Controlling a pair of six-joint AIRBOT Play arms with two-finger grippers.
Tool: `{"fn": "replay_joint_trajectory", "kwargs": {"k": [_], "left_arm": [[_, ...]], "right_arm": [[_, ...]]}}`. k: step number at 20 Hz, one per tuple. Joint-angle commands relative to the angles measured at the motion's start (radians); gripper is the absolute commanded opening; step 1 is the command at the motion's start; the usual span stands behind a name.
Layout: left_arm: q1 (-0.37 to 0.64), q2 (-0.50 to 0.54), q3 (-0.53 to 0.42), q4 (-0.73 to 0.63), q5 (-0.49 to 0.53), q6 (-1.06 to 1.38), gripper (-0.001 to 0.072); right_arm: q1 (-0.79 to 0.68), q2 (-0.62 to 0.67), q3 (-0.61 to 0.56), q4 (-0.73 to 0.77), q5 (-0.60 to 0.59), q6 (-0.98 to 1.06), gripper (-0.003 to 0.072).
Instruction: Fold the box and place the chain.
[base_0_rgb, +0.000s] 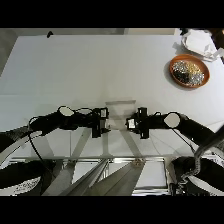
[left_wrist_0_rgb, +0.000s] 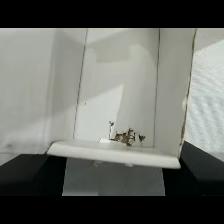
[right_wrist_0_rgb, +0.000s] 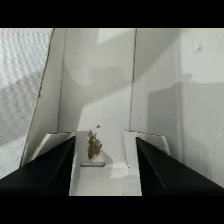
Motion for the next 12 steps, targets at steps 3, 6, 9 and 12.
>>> {"fn": "replay_joint_trajectory", "kwargs": {"k": [3, 6, 9, 12], "left_arm": [[0.001, 0.0, 0.0, 0.0, 0.0, 0.0, 0.0012], [0.001, 0.0, 0.0, 0.0, 0.0, 0.0, 0.0012], [0.001, 0.0, 0.0, 0.0, 0.0, 0.0, 0.0012], [0.001, 0.0, 0.0, 0.0, 0.0, 0.0, 0.0012]], "right_arm": [[0.001, -0.001, 0.0, 0.003, -0.023, 0.0, 0.0464], [0.001, 0.025, 0.0, -0.008, -0.018, 0.01, 0.002], [0.001, 0.117, 0.0, -0.04, -0.015, 0.129, 0.0016], [-0.026, 0.248, 0.0, -0.067, 0.041, 0.333, 0.0017]]}}
